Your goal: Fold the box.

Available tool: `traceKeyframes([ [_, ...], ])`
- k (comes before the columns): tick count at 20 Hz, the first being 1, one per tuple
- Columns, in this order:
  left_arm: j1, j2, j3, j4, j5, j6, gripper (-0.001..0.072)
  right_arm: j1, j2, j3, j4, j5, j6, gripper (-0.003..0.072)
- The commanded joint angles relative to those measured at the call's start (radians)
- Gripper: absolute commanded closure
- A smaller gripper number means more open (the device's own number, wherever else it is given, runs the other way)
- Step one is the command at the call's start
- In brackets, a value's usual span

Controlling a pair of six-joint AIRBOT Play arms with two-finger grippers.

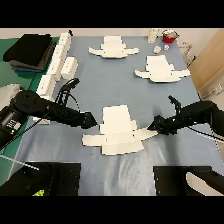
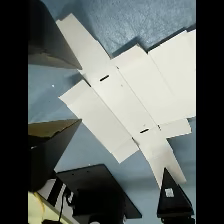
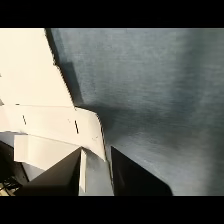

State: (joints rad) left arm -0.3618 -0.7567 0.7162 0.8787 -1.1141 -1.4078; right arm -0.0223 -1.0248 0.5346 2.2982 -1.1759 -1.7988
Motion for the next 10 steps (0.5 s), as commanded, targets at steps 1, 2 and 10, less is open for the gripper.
traceKeyframes([
  [1, 0.0, -0.016, -0.008, 0.0, 0.024, 0.002, 0.0223, 0.005, -0.108, 0.037, 0.041, -0.046, -0.1, 0.0424],
  [2, 0.0, -0.02, -0.008, 0.0, 0.024, 0.002, 0.0223, 0.006, -0.138, 0.053, 0.055, -0.059, -0.123, 0.0425],
  [10, 0.019, -0.032, -0.005, -0.009, 0.042, 0.005, 0.0222, 0.118, -0.213, 0.082, 0.088, -0.035, -0.25, 0.0685],
])
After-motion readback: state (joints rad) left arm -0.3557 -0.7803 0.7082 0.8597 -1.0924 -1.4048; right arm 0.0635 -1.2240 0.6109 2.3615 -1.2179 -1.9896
